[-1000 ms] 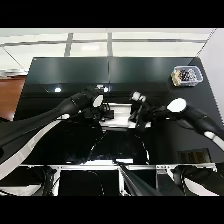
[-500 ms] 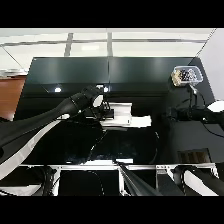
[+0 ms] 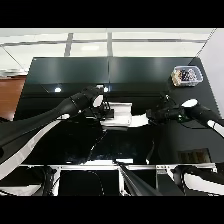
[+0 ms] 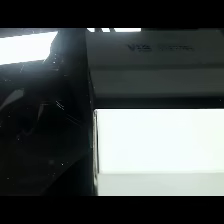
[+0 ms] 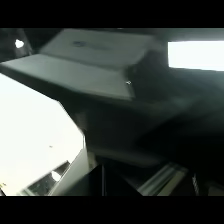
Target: Fold the box and place the chain.
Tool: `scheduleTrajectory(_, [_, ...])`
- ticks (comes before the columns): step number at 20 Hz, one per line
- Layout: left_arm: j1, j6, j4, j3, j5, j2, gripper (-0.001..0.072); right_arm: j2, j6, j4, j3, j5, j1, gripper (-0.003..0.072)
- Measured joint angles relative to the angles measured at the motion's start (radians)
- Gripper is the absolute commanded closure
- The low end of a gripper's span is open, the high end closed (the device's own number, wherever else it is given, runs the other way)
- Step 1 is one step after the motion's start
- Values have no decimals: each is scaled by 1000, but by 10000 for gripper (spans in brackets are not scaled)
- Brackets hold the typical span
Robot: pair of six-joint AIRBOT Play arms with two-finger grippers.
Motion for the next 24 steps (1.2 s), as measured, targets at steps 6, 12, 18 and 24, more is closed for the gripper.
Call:
scheduleTrajectory(6, [0, 0, 0, 0, 0, 0, 679, -19, -43, 14, 133, 145, 36, 96])
scheduleTrajectory(12, [0, 0, 0, 0, 0, 0, 680, -22, -27, 23, 174, 195, 91, 258])
scheduleTrajectory(18, [0, 0, 0, 0, -1, 0, 680, -22, 103, -38, 206, 117, 193, 340])
scheduleTrajectory(24, [0, 0, 0, 0, 0, 0, 679, -22, 387, -327, 324, 43, 339, 339])
